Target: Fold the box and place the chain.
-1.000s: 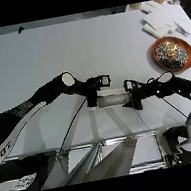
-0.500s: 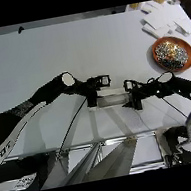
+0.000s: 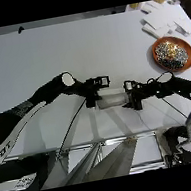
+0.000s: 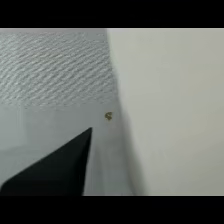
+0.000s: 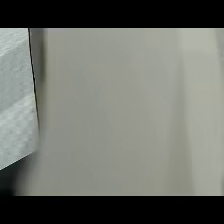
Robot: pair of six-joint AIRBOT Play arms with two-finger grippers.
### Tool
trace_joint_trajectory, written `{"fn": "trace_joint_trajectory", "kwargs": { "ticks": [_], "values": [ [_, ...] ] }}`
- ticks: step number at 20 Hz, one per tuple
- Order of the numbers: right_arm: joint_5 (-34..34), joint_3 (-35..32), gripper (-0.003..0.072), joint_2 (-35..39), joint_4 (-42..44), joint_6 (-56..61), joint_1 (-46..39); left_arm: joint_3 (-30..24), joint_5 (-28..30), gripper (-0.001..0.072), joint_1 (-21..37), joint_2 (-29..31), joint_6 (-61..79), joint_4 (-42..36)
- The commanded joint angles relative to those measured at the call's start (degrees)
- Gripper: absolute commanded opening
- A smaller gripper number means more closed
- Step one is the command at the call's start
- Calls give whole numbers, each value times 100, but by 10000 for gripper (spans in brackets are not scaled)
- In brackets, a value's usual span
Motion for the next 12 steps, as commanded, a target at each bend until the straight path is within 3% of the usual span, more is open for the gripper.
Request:
{"fn": "trace_joint_trajectory", "kwargs": {
  "ticks": [1, 2, 3, 8, 11, 12],
  "values": [
    [-15, -2, 256, 2, 24, 24, -4, 2, -175, 594, 55, 131, -15, -66],
    [-15, -2, 256, 2, 26, 24, -4, 2, -195, 670, 90, 188, -20, -42],
    [-13, -2, 256, 2, 24, 24, -4, 2, -216, 691, 138, 254, -46, 15],
    [-15, -2, 255, 2, 26, 24, -4, 0, -380, 692, 481, 704, -940, 896],
    [-15, -2, 255, 2, 26, 24, -4, 2, -885, 687, 625, 1097, -1676, 1749],
    [-13, -2, 255, 2, 26, 24, -4, 2, -1069, 613, 627, 1259, -1851, 2000]
  ]
}}
